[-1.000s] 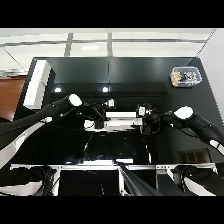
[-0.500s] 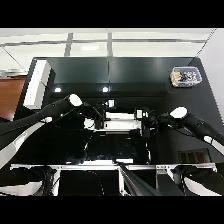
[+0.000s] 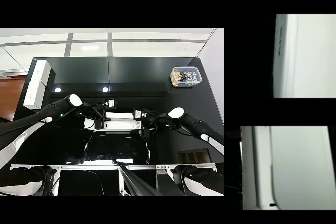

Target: Fold the box and place the chain.

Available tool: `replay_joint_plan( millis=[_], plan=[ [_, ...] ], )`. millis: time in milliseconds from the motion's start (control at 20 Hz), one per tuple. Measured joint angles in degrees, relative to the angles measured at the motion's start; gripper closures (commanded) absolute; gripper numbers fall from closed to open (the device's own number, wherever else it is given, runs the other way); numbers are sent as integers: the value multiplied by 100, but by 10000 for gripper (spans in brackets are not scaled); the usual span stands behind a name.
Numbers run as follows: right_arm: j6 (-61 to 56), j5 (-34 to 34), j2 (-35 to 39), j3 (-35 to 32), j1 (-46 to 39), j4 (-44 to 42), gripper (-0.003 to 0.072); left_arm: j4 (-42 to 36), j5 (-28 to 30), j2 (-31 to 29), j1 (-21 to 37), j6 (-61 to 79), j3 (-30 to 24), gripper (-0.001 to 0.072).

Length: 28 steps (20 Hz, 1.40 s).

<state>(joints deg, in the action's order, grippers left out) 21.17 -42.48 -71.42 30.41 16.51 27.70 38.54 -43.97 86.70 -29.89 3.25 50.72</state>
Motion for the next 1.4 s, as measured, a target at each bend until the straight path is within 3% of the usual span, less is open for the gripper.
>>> replay_joint_plan(
  millis=[1400],
  plan=[
    [-439, 249, -66, 13, 210, 570, 77, 0, -2, 0, 0, 0, 0, 679]
  ],
)
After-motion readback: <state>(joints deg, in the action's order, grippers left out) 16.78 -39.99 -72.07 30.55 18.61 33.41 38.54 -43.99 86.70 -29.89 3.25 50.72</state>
